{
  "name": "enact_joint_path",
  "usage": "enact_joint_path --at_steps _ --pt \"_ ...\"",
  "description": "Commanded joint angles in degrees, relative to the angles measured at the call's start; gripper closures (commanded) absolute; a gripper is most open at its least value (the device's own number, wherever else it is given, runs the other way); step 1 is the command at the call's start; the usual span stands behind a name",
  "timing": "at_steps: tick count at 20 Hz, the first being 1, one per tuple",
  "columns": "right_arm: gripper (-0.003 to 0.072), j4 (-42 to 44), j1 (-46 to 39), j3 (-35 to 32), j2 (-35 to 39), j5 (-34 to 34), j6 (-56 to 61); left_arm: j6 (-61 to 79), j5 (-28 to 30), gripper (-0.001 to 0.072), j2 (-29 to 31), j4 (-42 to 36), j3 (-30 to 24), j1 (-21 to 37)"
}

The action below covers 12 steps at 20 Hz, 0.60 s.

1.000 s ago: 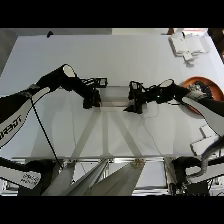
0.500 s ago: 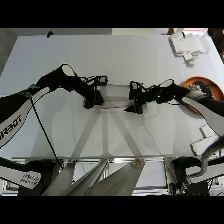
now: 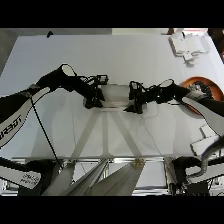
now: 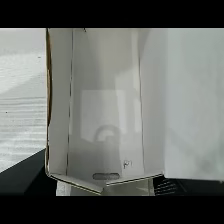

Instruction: Fold the box and place the chain.

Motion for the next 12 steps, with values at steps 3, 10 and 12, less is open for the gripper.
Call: enact_joint_path --at_steps 3,10,12 --pt "0.0166 -0.04 0.04 0.02 -0.04 0.0 -0.07 -0.22 -2.08 0.0695 0.35 0.22 -0.02 0.09" --pt "0.0166 -0.04 0.04 0.02 -0.04 0.0 -0.07 -13.11 -4.02 0.0699 8.98 9.77 -0.02 2.29" --pt "0.0166 -0.04 0.04 0.02 -0.04 0.0 -0.07 -19.23 -6.38 0.0699 11.65 6.8 -0.02 5.53"
